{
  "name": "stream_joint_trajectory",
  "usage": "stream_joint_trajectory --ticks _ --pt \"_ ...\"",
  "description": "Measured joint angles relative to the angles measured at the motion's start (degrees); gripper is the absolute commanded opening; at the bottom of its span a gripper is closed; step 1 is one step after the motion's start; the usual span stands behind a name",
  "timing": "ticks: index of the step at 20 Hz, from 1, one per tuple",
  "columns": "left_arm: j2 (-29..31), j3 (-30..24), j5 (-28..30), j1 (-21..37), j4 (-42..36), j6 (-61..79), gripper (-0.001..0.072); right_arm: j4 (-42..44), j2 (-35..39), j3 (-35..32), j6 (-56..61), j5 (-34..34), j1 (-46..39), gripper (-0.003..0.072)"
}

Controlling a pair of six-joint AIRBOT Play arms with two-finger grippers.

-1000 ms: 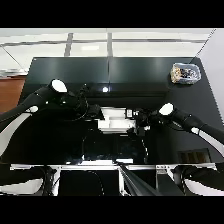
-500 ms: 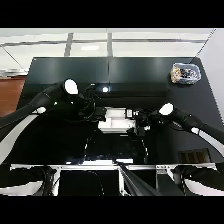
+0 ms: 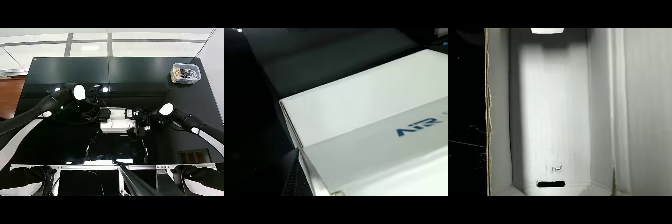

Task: Fold the box and place the chain.

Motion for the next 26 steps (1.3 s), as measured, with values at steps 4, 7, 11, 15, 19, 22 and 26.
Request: stream_joint_trajectory --ticks 4,7,11,15,19,22,26 --pt "-0.2 0.0 0.1 -2.6 7.7 -7.0 0.035 0.0 0.0 0.0 0.0 0.0 0.0 0.0164" --pt "-0.8 0.1 0.4 -4.4 11.9 -11.7 0.035 0.0 0.0 0.0 0.0 0.0 0.0 0.0164" --pt "-1.2 0.7 0.7 -6.7 15.7 -17.3 0.035 0.0 0.0 0.0 0.0 0.0 0.0 0.0164" --pt "-1.6 2.4 0.0 -9.1 21.2 -24.1 0.0348 0.0 0.0 0.0 0.0 0.0 0.0 0.0164" --pt "-2.9 3.8 -0.6 -10.8 24.0 -29.3 0.0333 0.0 0.0 0.0 0.0 0.0 0.0 0.0164" --pt "-4.2 4.4 -1.7 -11.7 24.5 -31.1 0.0327 0.0 0.0 0.0 0.0 0.0 0.0 0.0164" --pt "-4.9 4.7 -2.0 -12.2 24.6 -32.2 0.0023 0.0 0.0 0.0 0.0 0.0 0.0 0.0164"
